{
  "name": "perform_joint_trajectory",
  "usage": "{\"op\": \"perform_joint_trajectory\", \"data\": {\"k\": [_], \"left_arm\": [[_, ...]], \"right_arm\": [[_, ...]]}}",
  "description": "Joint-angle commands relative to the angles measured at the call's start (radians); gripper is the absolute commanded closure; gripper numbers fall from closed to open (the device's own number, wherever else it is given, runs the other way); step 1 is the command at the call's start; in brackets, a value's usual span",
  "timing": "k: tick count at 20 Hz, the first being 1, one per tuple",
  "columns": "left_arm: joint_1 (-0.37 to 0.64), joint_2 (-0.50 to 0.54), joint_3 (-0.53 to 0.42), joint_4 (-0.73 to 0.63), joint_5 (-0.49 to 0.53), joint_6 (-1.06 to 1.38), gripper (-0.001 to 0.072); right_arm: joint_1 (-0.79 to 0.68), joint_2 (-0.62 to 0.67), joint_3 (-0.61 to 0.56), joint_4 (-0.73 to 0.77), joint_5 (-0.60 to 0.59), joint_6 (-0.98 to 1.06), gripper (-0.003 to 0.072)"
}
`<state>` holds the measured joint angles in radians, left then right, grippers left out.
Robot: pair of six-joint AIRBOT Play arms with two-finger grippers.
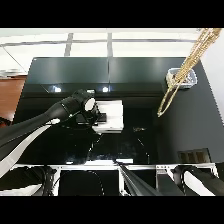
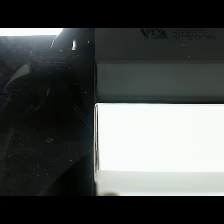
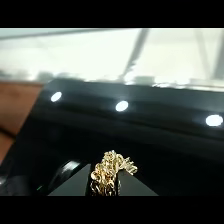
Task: Fold the box and place the chain.
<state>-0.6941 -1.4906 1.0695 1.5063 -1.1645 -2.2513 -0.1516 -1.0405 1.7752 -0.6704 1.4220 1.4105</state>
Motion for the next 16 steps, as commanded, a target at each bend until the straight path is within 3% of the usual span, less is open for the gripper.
{"op": "perform_joint_trajectory", "data": {"k": [1,4,10,16], "left_arm": [[0.001,0.000,0.001,0.000,-0.003,0.000,0.0685],[0.000,0.000,0.001,0.000,-0.003,0.000,0.0684],[0.000,0.000,0.001,0.000,-0.003,0.000,0.0684],[0.001,0.000,0.001,0.001,-0.018,0.000,0.0685]], "right_arm": [[0.114,0.008,-0.007,0.092,0.081,-0.035,0.0684],[0.262,0.007,-0.038,0.087,0.039,-0.035,0.0685],[0.480,-0.024,-0.126,0.067,-0.173,-0.031,0.0684],[0.575,-0.131,-0.185,0.018,-0.207,-0.031,0.0682]]}}
